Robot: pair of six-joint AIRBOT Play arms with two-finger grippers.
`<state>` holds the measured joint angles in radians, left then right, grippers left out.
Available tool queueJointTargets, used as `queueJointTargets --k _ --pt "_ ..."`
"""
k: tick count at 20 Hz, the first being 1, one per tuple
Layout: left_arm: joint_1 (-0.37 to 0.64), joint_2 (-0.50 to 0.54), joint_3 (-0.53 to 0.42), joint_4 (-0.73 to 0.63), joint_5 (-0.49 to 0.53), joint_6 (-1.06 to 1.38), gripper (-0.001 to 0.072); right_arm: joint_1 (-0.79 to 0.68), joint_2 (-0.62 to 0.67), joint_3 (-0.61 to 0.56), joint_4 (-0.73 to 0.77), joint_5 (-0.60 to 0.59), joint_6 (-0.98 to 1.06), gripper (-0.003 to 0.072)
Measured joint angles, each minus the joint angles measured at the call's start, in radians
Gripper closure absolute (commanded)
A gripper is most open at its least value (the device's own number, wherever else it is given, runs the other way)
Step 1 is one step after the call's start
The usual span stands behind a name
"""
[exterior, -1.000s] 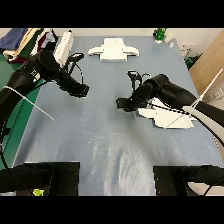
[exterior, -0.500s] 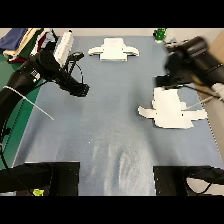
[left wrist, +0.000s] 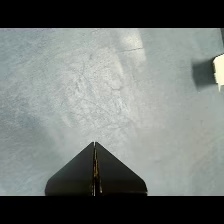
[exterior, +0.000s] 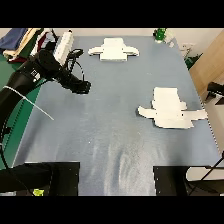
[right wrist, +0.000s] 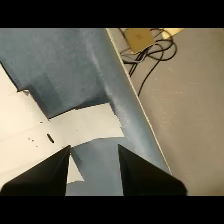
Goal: Fold the box.
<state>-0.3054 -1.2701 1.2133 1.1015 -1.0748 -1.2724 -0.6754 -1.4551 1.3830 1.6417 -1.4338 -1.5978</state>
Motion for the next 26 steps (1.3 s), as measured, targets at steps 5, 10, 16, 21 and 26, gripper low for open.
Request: queueJointTargets --k 5,10,16,21,26 --pt "0.0 0.0 0.0 -0.026 0.002 0.0 0.0692 -0.131 -0.127 0.0 0.139 -0.018 -0.209 0.0226" --pt "0.0 0.0 0.0 -0.053 0.002 -0.001 0.0692 -0.196 -0.202 0.001 0.194 -0.035 -0.322 0.0367" --pt "0.0 0.0 0.0 -0.072 0.008 -0.001 0.0693 -0.222 -0.25 0.0 0.434 -0.164 -0.495 0.0683" --pt "0.0 0.0 0.0 -0.1 0.01 -0.001 0.0693 -0.114 -0.254 -0.031 0.571 -0.217 -0.478 0.0685" --pt "0.0 0.0 0.0 -0.139 0.004 -0.003 0.0693 0.114 -0.16 -0.23 0.715 -0.117 -0.394 0.0685"
